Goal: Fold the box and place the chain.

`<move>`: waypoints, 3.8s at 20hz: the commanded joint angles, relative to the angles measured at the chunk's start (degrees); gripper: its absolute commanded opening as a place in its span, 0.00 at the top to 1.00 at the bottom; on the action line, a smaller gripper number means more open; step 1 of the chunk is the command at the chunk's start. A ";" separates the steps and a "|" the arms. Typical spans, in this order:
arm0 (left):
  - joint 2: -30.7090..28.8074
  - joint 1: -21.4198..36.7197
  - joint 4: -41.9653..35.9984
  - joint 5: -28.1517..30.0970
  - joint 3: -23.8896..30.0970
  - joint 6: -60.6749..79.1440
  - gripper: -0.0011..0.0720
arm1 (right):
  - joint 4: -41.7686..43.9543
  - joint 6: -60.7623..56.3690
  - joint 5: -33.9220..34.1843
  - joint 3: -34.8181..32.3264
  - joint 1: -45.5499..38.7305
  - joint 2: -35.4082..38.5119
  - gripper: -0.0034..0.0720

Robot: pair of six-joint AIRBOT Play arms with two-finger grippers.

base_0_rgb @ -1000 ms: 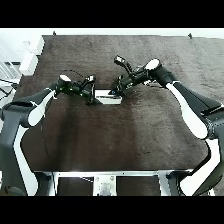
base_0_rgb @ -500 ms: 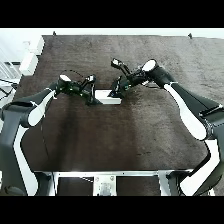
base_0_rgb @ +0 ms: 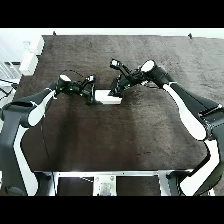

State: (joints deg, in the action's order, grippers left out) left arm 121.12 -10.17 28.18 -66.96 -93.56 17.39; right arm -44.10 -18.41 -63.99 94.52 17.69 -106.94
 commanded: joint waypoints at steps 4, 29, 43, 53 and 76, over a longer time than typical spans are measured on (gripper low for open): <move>-0.02 0.04 0.02 -0.07 0.00 0.02 0.44 | 3.80 3.52 -7.19 -0.28 -0.20 0.20 0.27; -0.04 0.04 0.02 -0.09 0.00 0.02 0.44 | 3.08 8.00 -4.74 -0.72 -0.13 -1.03 0.27; -0.04 0.04 0.02 -0.09 0.00 0.02 0.44 | 5.81 8.52 -5.49 -1.51 -2.54 1.36 0.45; -0.02 0.04 0.02 -0.09 0.00 0.02 0.44 | 14.32 18.71 3.93 -10.97 -1.25 3.39 0.46; -0.02 0.04 0.02 -0.11 0.00 0.02 0.44 | 15.08 23.58 4.90 -15.43 -1.31 6.29 0.48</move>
State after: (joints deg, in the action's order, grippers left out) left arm 121.12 -10.17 28.18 -67.07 -93.56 17.39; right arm -29.58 4.99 -54.48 78.94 16.34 -101.21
